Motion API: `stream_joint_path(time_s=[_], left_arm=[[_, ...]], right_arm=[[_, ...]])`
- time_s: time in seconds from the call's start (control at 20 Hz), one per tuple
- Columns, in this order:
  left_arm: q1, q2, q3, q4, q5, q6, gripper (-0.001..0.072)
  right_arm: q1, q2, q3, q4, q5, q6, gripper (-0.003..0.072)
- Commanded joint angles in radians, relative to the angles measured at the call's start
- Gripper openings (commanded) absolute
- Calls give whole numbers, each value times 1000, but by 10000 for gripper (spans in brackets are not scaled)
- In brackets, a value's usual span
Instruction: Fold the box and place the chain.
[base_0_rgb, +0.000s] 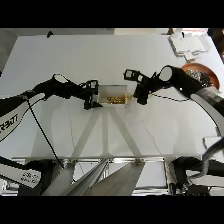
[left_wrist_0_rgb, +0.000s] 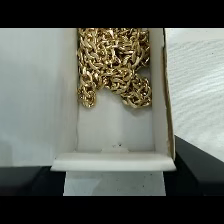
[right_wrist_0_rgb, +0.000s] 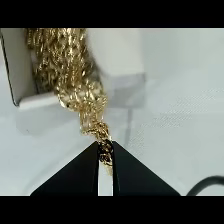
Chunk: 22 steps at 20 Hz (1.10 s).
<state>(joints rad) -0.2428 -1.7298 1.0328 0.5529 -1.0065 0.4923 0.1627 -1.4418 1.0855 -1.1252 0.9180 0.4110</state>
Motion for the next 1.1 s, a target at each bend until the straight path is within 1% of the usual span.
stream_joint_path(time_s=[0.0,0.15,0.35,0.5,0.75,0.95,1.05], left_arm=[[0,0,0,0,0,0,336],[0,0,0,0,0,0,336],[0,0,0,0,0,0,336],[0,0,0,0,0,0,336],[0,0,0,0,0,0,336],[0,0,0,0,0,0,336],[0,0,0,0,0,0,336]], right_arm=[[42,93,7,9,-60,117,10],[104,111,42,13,-107,179,11],[203,111,48,42,-285,195,11],[259,109,49,41,-363,195,11],[272,108,49,43,-327,195,11],[274,108,48,111,-324,195,11],[274,108,48,122,-332,195,11]])
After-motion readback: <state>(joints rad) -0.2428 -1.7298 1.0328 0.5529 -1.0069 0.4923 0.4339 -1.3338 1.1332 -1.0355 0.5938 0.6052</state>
